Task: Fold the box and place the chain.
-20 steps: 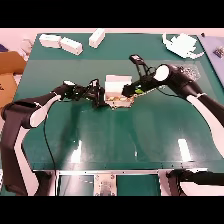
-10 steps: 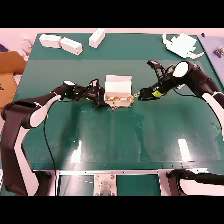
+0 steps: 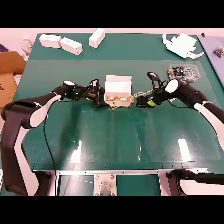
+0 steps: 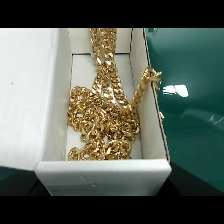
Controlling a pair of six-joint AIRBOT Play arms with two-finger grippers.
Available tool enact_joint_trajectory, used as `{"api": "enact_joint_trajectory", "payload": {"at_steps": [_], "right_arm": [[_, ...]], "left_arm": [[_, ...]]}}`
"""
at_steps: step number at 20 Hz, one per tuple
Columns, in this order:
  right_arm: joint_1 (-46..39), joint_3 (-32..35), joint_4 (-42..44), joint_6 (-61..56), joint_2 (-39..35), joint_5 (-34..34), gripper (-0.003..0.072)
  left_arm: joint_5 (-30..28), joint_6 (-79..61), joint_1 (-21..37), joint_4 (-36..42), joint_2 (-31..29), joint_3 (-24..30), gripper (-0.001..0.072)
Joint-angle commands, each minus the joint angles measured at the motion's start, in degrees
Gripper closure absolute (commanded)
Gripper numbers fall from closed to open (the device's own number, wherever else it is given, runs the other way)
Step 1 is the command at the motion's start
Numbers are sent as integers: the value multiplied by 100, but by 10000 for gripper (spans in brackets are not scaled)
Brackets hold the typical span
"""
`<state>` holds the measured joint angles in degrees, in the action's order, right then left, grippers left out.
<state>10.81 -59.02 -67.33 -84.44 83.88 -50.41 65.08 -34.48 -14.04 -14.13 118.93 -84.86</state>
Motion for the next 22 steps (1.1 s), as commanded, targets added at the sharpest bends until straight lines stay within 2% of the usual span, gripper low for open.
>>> {"api": "enact_joint_trajectory", "payload": {"at_steps": [1,6,17,21,22], "right_arm": [[205,160,92,-260,225,702,364],[461,160,138,-522,321,1185,364],[481,160,131,-667,586,1235,405],[481,160,85,-667,651,1233,457],[481,160,66,-664,651,1220,533]], "left_arm": [[2,0,-2,-2,-4,0,353],[2,0,-2,-2,-4,0,352],[52,0,-2,-2,-4,0,352],[57,0,-2,-2,-4,0,352],[57,0,-2,0,-4,0,352]]}}
